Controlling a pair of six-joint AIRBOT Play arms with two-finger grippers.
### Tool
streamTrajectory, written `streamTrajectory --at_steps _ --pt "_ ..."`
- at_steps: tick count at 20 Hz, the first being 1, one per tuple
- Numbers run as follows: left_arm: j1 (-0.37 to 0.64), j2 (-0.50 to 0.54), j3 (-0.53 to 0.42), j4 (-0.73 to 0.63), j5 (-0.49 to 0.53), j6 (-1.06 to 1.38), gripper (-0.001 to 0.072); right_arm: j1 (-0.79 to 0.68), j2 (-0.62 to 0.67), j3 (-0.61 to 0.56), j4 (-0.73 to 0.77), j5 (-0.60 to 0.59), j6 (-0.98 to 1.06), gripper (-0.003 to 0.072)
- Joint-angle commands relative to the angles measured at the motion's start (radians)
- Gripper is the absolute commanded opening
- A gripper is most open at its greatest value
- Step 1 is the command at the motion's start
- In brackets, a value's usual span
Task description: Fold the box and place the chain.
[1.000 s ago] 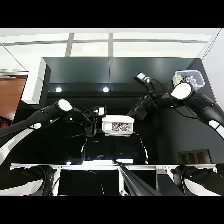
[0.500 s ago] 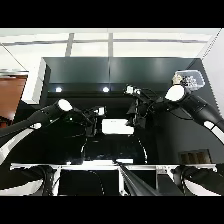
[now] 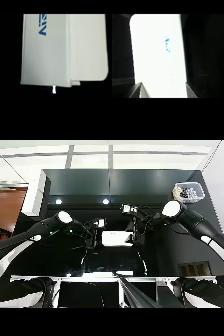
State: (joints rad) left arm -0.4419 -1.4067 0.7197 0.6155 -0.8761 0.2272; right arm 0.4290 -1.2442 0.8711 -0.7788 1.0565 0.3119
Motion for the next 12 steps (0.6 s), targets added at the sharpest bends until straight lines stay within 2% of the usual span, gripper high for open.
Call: streamTrajectory --at_steps 1,2,12 --pt "-0.001 0.000 0.001 0.000 -0.001 0.000 0.0346 0.009 -0.001 -0.008 -0.008 -0.074 0.004 0.0522" --pt "0.000 0.000 0.001 0.000 -0.004 0.000 0.0346 0.009 0.000 -0.008 -0.008 -0.069 0.010 0.0430" --pt "0.000 0.000 0.001 0.000 -0.019 0.001 0.0346 0.010 0.003 -0.029 -0.008 -0.047 0.064 0.0413"
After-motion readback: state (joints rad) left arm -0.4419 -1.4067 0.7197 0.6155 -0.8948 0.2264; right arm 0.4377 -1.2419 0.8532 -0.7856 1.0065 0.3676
